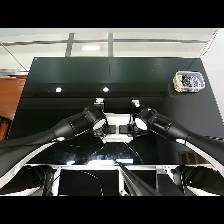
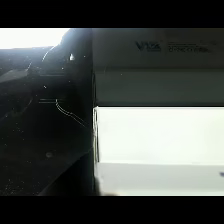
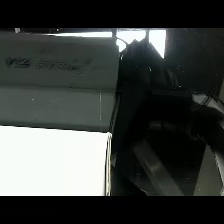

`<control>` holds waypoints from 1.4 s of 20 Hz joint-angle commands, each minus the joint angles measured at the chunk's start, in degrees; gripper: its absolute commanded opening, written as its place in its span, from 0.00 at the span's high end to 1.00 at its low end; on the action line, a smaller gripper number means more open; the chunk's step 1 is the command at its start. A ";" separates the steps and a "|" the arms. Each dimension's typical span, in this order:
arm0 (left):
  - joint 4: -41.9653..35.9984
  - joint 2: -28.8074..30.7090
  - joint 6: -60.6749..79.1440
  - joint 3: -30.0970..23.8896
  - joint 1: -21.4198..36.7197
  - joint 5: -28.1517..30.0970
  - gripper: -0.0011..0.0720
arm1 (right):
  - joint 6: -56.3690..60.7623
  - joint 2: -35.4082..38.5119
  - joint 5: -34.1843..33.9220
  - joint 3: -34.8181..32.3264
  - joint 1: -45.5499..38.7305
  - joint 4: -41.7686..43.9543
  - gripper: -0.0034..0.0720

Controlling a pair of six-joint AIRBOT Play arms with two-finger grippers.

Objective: Fold the box and place the chain.

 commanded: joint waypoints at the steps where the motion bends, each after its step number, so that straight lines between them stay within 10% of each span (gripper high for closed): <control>1: 0.07 0.04 0.15 -0.02 0.02 -0.04 0.95 | 0.63 -0.11 -0.15 -0.02 0.09 0.13 0.92; 3: 0.07 0.04 0.13 -0.02 0.02 -0.04 0.95 | 0.52 -0.11 0.11 -0.02 0.02 0.13 0.69; 10: 0.04 0.04 0.13 -0.02 0.02 -0.11 0.95 | 0.28 -0.09 0.39 -0.02 0.20 0.15 0.94; 13: 0.07 0.04 0.15 -0.02 0.02 -0.11 0.95 | -0.68 0.07 0.70 0.61 0.15 -0.07 0.57; 23: 0.09 0.04 0.15 -0.02 0.02 -0.07 0.95 | -15.74 20.98 10.08 3.93 -9.14 -1.77 0.57; 28: 0.09 0.04 0.15 -0.02 0.02 -0.02 0.95 | -20.98 29.83 15.91 3.76 -21.22 -26.47 0.58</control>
